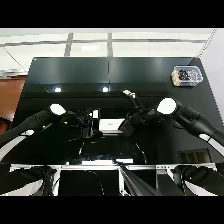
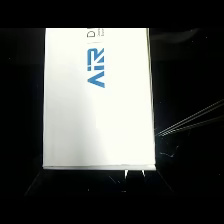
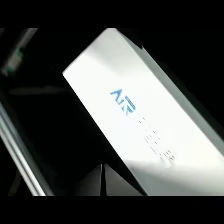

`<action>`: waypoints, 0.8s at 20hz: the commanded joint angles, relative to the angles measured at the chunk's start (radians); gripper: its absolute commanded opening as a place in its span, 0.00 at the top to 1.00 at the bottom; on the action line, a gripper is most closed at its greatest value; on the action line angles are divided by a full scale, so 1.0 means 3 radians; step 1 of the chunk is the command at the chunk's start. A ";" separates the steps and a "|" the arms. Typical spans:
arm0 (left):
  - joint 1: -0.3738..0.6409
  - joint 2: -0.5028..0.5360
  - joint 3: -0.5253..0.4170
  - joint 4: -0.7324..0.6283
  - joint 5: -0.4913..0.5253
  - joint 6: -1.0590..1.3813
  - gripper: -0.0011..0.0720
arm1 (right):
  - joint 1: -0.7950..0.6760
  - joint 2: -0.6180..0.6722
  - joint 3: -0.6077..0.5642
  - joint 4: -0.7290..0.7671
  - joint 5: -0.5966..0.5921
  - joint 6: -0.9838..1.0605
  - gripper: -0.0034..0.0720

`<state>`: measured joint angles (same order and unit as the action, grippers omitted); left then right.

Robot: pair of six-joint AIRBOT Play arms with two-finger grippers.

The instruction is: Fold the box and place the chain.

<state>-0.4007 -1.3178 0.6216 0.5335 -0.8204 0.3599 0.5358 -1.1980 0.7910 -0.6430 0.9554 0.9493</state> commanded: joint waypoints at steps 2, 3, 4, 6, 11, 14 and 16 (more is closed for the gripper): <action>0.0001 -0.0001 0.0001 0.0000 0.0001 0.0001 0.59 | 0.0001 -0.0284 -0.0033 0.0478 -0.0183 0.0169 0.93; 0.0001 -0.0001 0.0001 0.0000 0.0001 0.0001 0.59 | 0.0000 -0.0328 -0.0033 0.0448 -0.0268 0.0196 0.93; 0.0001 -0.0001 0.0001 0.0000 0.0001 0.0001 0.59 | 0.0000 -0.0361 -0.0033 0.0431 -0.0355 0.0237 0.93; 0.0001 -0.0001 0.0001 0.0000 0.0001 0.0000 0.59 | 0.0001 -0.0418 -0.0033 0.0426 -0.0435 0.0242 0.93; 0.0003 -0.0001 0.0001 0.0000 0.0001 0.0000 0.59 | 0.0006 -0.0436 -0.0033 0.0216 -0.0360 0.0326 0.93; 0.0003 -0.0001 0.0001 0.0000 0.0001 0.0000 0.59 | 0.0003 -0.0435 -0.0033 0.0207 -0.0317 0.0329 0.93; 0.0003 -0.0001 0.0001 0.0000 0.0001 0.0000 0.59 | -0.0018 -0.0432 -0.0025 0.0217 -0.0239 0.0328 0.93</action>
<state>-0.4007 -1.3178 0.6216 0.5335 -0.8192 0.3595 0.5354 -1.3266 0.7818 -0.5625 0.8543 1.0447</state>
